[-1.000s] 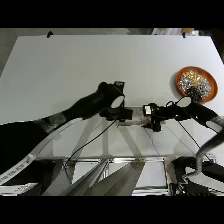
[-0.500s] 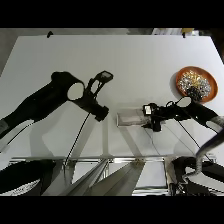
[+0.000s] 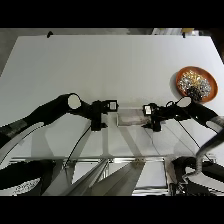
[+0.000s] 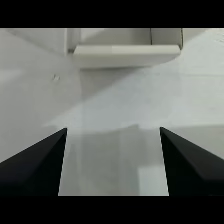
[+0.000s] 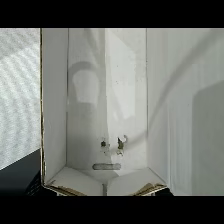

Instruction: Fold the box and place the chain.

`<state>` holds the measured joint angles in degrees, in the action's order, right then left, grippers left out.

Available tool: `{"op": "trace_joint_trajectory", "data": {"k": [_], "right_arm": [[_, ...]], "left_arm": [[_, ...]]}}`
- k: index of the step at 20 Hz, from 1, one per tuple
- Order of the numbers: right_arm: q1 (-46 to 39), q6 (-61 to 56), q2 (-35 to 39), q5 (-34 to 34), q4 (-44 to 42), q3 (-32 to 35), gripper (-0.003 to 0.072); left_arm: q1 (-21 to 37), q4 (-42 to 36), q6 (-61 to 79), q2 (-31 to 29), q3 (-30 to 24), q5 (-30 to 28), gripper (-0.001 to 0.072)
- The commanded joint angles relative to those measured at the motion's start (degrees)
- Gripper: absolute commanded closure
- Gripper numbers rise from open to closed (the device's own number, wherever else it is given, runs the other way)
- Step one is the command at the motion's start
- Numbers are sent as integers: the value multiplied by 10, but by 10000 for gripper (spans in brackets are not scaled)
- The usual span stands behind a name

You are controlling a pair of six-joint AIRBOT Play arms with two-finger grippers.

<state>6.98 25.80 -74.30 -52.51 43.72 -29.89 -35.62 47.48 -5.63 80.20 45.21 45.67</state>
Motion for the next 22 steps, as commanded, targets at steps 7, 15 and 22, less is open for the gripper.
{"op": "trace_joint_trajectory", "data": {"k": [7, 15, 22], "right_arm": [[0, 0, 0, 0, 0, 0, 349], [0, 0, 0, 0, 0, 0, 349], [0, 0, 0, 0, 0, 0, 349]], "left_arm": [[-6, -158, 200, 48, -9, -44, 0], [-27, -170, 200, 48, -9, -37, -2], [-35, -212, 193, 65, -9, -43, -5]]}}
